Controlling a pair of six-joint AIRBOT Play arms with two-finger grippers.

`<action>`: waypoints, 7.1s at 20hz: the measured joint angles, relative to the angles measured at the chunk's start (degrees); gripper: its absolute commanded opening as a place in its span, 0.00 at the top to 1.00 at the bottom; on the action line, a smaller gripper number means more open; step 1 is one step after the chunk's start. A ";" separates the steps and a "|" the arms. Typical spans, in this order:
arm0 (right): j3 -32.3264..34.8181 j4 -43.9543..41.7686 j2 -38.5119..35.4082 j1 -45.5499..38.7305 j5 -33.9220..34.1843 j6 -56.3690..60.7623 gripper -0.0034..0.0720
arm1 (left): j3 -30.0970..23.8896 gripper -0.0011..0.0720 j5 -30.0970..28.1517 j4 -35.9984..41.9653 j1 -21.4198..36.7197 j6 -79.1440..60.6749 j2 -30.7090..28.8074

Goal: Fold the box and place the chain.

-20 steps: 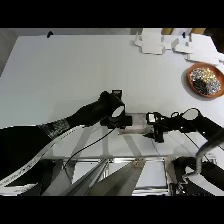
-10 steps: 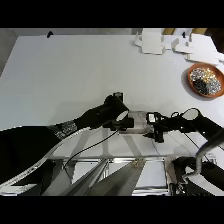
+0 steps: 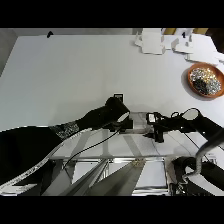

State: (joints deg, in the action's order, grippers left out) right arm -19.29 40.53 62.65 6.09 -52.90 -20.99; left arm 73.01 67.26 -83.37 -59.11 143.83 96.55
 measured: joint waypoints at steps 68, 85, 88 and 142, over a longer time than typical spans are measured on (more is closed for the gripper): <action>-0.09 0.09 0.00 0.00 -0.15 -0.04 0.34 | -34.34 0.03 -21.44 68.00 20.55 -171.97 -13.14; -0.04 -0.50 0.00 -0.02 0.35 0.50 0.34 | -34.40 0.03 -22.58 67.87 21.11 -167.45 -11.93; -0.02 -0.22 0.00 0.00 -0.11 0.17 0.34 | -34.40 0.03 -22.18 65.48 21.68 -165.04 -12.31; -0.09 -0.02 0.00 -0.02 0.04 0.09 0.34 | -38.36 0.65 -30.47 82.51 15.69 -176.47 -12.96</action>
State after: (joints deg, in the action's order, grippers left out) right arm -19.38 40.51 62.65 6.07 -52.86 -20.91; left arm 34.65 36.80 -0.86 -43.42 -32.64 83.59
